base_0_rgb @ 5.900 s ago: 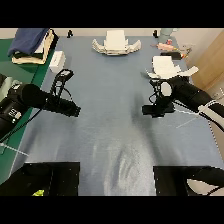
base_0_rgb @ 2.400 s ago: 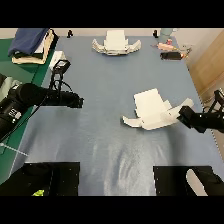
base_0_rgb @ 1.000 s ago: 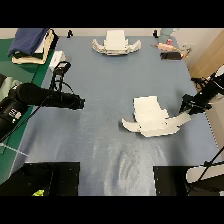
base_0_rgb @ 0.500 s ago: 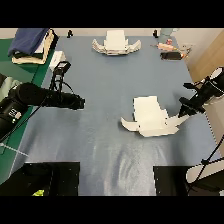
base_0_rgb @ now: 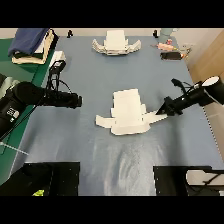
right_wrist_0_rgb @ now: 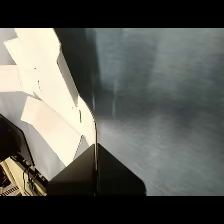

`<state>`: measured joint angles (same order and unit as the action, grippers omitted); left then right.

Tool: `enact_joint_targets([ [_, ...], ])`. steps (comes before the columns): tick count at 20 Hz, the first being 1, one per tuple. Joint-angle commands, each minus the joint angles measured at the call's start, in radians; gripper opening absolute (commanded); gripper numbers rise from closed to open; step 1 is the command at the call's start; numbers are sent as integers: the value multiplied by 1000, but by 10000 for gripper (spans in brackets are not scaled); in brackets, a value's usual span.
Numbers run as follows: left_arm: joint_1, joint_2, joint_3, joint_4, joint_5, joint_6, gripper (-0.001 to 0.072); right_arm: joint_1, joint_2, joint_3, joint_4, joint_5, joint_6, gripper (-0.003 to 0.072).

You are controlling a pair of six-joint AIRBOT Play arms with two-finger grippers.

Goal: Fold the box.

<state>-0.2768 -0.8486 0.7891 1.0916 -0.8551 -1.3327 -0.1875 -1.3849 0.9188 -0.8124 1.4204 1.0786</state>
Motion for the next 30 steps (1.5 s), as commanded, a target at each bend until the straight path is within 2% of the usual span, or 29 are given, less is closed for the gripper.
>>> enact_joint_targets([
  [1, 39, 1, 1, 0, -30, -33, 538, 128, 157, -266, 146, -256, -63, 4],
  [3, 62, -1, 1, 0, -59, -33, 523, 209, 233, -395, 210, -370, -85, 3],
  [6, 91, -32, 2, 0, -107, -21, 523, 306, 318, -495, 238, -465, -156, 3],
  [10, 98, -131, 2, -39, -110, 45, 523, 382, 404, -514, 230, -530, -188, 3],
  [14, 98, -278, 8, -264, -121, 292, 522, 382, 410, -514, 230, -528, -187, 4],
  [16, 98, -373, 45, -366, -179, 433, 522, 382, 410, -514, 230, -526, -187, 3],
  [18, 98, -470, 109, -400, -251, 505, 522, 382, 410, -514, 225, -513, -187, 3],
  [22, 98, -634, 255, -499, -451, 622, 521, 382, 410, -514, 206, -509, -186, 3],
  [26, 97, -760, 313, -534, -620, 646, 521, 382, 410, -514, 205, -510, -185, 3],
  [27, 97, -777, 313, -531, -641, 649, 484, 382, 409, -514, 205, -510, -183, 3],
  [28, 97, -790, 313, -532, -658, 670, 283, 382, 410, -514, 205, -511, -179, 4],
  [29, 97, -794, 313, -532, -660, 690, 217, 382, 409, -514, 204, -511, -178, 3],
  [30, 97, -794, 313, -533, -654, 696, 216, 382, 409, -514, 203, -512, -177, 3],
])
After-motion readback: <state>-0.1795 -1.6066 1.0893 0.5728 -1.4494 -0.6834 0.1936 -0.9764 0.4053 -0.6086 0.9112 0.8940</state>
